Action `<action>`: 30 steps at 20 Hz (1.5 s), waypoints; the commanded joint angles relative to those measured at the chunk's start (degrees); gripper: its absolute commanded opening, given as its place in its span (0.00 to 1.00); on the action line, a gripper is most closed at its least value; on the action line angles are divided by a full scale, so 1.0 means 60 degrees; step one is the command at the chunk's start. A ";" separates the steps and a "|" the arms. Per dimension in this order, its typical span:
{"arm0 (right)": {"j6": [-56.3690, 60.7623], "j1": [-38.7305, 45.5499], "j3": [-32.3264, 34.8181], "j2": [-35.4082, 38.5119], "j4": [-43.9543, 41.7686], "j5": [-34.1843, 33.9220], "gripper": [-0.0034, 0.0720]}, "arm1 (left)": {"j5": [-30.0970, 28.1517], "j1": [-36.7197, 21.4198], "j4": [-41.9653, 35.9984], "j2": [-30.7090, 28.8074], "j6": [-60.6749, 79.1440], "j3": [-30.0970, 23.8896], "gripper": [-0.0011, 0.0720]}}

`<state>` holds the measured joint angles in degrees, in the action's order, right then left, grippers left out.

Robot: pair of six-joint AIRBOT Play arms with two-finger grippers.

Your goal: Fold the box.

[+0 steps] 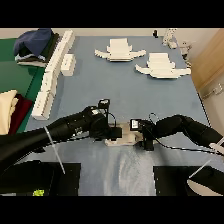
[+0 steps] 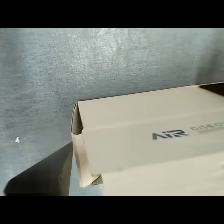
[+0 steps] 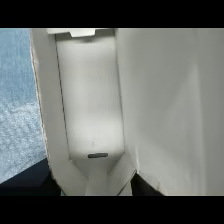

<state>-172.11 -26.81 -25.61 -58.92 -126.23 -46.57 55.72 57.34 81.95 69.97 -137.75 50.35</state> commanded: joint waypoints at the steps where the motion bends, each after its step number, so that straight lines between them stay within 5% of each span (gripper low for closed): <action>1: 0.0000 -0.0004 -0.0004 0.0000 -0.0004 0.0004 0.75 | 0.0812 0.0284 0.0514 0.0736 -0.0823 0.0557 0.56; 12: 0.0000 -0.0004 -0.0007 0.0000 -0.0004 0.0004 0.74 | 0.1588 0.0372 0.0943 0.1996 -0.1147 0.1621 0.56; 14: 0.0000 -0.0004 -0.0004 0.0000 -0.0004 0.0004 0.75 | 0.1566 0.0426 0.1045 0.1996 -0.1191 0.1621 0.14; 15: 0.0000 -0.0004 -0.0004 0.0000 -0.0004 0.0004 0.75 | 0.1541 0.0455 0.1107 0.1996 -0.1198 0.1621 0.07; 23: 0.0000 -0.0004 -0.0004 0.0000 -0.0004 0.0004 0.75 | 0.1639 0.0503 0.1104 0.1996 -0.1220 0.1621 0.03; 24: 0.0000 -0.0004 -0.0004 0.0000 -0.0004 0.0004 0.75 | 0.1643 0.0503 0.1104 0.1993 -0.1140 0.1628 0.13; 25: 0.0000 -0.0004 -0.0004 0.0000 -0.0004 0.0004 0.74 | 0.1668 0.0503 0.1107 0.1993 -0.1082 0.1628 0.61; 26: 0.0000 -0.0004 -0.0007 0.0000 -0.0004 0.0004 0.75 | 0.1672 0.0503 0.1111 0.1996 -0.1169 0.1625 0.96; 30: 0.0000 -0.0004 -0.0004 0.0000 -0.0004 0.0004 0.74 | 0.1672 0.0495 0.1104 0.1993 -0.1202 0.1628 0.92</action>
<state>-172.11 -26.81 -25.61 -58.92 -126.23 -46.57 65.45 60.40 88.42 81.95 -144.75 60.07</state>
